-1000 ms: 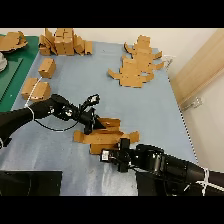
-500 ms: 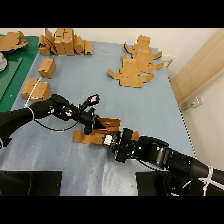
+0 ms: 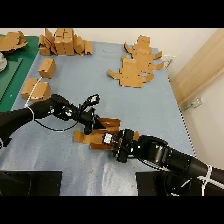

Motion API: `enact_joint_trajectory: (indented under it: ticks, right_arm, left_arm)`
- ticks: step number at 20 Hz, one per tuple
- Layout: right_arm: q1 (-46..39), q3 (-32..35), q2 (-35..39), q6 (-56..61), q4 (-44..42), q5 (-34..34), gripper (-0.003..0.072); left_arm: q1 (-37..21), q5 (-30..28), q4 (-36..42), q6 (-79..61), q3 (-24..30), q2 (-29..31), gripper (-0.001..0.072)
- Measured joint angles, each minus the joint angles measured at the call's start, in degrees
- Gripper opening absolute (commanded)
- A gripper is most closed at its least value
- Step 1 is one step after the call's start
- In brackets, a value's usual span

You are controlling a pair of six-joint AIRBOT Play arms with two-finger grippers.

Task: Fold the box.

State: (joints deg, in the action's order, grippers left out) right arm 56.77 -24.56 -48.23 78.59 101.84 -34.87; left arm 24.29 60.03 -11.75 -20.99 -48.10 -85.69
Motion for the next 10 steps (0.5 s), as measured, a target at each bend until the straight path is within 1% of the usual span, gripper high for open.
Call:
enact_joint_trajectory:
  ticks: [3, 6, 10]
  right_arm:
    - [-0.02, -0.11, -0.28, -0.02, -0.46, -0.2, 0.0718]
    - [-0.61, -0.2, 0.35, -0.63, -2.89, -0.68, 0.0719]
    - [-5.62, -0.22, 2.05, -8.66, -12.13, -1.18, 0.0719]
  left_arm:
    - [0.02, 0.02, 0.0, 0.0, 0.0, 0.0, 0.0013]
    - [0.02, 0.02, 0.0, 0.0, -0.02, 0.0, 0.0012]
    - [0.0, 0.02, 0.0, 0.0, 0.0, 0.0, 0.0012]
